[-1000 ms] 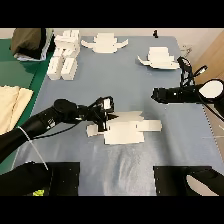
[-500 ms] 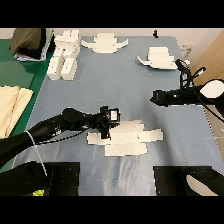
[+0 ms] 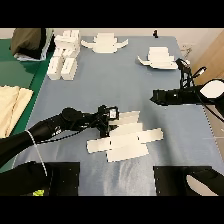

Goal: Fold the box.

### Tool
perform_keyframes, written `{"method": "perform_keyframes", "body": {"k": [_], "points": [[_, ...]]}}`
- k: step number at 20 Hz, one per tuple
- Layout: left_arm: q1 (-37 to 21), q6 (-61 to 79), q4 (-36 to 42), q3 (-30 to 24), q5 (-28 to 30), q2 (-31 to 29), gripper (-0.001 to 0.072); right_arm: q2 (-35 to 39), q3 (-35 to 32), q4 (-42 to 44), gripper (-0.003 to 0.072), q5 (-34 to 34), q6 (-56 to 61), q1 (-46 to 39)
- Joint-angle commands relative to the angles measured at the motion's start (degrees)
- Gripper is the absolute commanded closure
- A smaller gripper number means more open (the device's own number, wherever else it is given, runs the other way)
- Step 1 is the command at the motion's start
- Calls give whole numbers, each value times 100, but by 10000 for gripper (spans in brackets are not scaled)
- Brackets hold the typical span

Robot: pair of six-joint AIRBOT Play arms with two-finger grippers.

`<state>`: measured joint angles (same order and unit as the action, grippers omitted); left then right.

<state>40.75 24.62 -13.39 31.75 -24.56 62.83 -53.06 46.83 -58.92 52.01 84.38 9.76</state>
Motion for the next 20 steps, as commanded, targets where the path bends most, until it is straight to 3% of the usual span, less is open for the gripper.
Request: {"method": "perform_keyframes", "body": {"k": [1, 2, 3, 5, 9, 13, 16, 20], "points": [[-44, -39, -37, 2, 4, 4, 372, 4, -2, 7, 683, 2, -44, 2], [-44, -90, -37, 9, 4, 4, 414, 4, -2, 7, 683, 2, -44, 2], [-44, -223, -109, 15, 15, 4, 594, 4, -2, 9, 683, 7, -44, 2], [-44, -671, -599, 22, 2, 4, 676, 4, -2, 9, 683, 13, -44, 2], [-44, -1552, -1628, 144, -205, 2, 693, 4, 0, 17, 683, 9, -83, 2], [-37, -1434, -1668, 632, 70, -168, 695, 4, 0, 46, 683, 4, -83, 2], [61, -1200, -1707, 678, 254, -413, 696, 4, 0, 96, 683, 2, -83, 2], [728, -1008, -1705, 247, 1338, -461, 699, 4, 0, 260, 683, 7, -81, 2]]}}
